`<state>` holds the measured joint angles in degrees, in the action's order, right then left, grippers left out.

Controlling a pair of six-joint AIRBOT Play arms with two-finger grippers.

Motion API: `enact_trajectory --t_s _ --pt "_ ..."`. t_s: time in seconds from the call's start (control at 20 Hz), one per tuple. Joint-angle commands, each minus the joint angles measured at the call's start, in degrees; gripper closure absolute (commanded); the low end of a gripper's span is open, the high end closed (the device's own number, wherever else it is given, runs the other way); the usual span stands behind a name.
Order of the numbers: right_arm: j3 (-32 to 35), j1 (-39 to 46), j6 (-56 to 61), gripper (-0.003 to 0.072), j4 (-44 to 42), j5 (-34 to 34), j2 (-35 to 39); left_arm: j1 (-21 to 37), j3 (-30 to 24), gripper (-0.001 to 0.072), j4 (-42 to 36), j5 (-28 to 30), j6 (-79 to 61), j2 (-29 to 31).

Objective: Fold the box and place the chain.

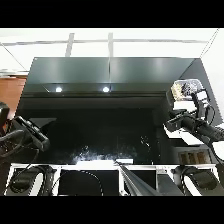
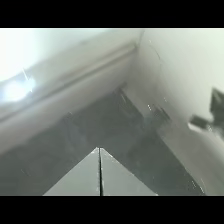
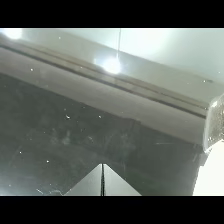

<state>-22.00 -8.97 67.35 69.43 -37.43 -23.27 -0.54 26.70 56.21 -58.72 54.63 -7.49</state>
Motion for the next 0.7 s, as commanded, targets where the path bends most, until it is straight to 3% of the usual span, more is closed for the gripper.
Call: enact_trajectory --t_s 0.0,0.1,0.25,0.3,0.35,0.5,0.6,0.65 --pt "0.0 -0.1 0.0 0.068 -2.5 1.7 0.0 -0.1 0.0 0.068 -1.1 6.4 -0.2 0.0" --pt "0.1 -0.1 -0.1 0.068 -5.1 5.3 -0.1 -0.1 -1.1 0.068 -1.5 14.9 -0.2 -0.5" --pt "0.1 0.7 0.0 0.0678 -2.9 24.3 -1.1 -0.1 -4.0 0.068 -2.1 30.2 -0.1 -4.5" --pt "-0.7 2.7 1.4 0.0678 -3.2 30.3 -2.6 0.0 -3.7 0.068 -2.4 32.1 0.0 -7.9" --pt "-3.0 6.0 2.7 0.0675 -3.2 29.9 -5.1 0.0 -2.6 0.068 -2.3 31.4 0.5 -12.0" --pt "-16.0 20.1 2.8 0.0674 0.9 11.4 -17.5 0.2 6.1 0.068 4.4 20.0 6.8 -27.5" --pt "-24.9 30.4 5.8 0.0674 8.9 -1.3 -24.9 0.3 14.7 0.0671 19.5 12.0 23.3 -35.2" --pt "-27.6 35.8 9.9 0.0674 13.7 -5.0 -27.3 0.3 18.5 0.0476 27.3 8.1 33.1 -37.7"
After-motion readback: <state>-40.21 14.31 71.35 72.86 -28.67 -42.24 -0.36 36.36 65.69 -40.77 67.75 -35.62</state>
